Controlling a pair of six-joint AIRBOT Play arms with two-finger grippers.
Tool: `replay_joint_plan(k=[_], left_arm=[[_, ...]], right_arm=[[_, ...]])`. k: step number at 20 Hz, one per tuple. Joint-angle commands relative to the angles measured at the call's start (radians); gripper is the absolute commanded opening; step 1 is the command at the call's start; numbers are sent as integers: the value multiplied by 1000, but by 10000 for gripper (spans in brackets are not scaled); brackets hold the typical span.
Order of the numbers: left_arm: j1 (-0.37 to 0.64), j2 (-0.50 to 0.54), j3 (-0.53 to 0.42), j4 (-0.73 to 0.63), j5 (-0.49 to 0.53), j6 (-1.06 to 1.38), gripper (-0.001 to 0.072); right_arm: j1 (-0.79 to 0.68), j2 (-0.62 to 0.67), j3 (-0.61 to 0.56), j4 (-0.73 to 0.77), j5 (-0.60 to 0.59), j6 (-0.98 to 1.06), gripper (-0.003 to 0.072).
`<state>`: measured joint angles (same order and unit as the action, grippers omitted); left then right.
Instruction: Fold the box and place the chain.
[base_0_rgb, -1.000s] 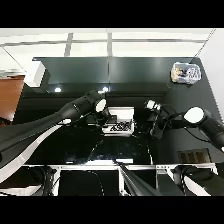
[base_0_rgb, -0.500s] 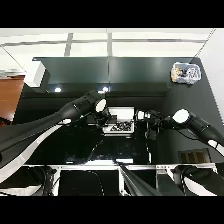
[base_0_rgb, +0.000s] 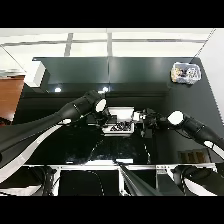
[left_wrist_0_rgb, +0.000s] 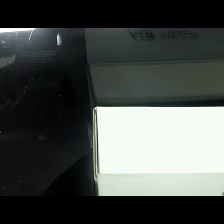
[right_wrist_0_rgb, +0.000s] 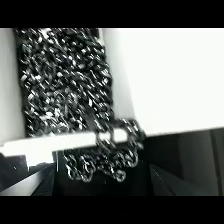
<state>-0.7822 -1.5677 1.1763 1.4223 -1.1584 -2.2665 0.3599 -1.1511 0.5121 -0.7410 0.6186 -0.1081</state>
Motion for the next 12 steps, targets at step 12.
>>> replay_joint_plan(k=[12], left_arm=[[1, 0, 0, 0, 2, 0, 33]], right_arm=[[15, -39, 0, 6, -14, 78, 699]])
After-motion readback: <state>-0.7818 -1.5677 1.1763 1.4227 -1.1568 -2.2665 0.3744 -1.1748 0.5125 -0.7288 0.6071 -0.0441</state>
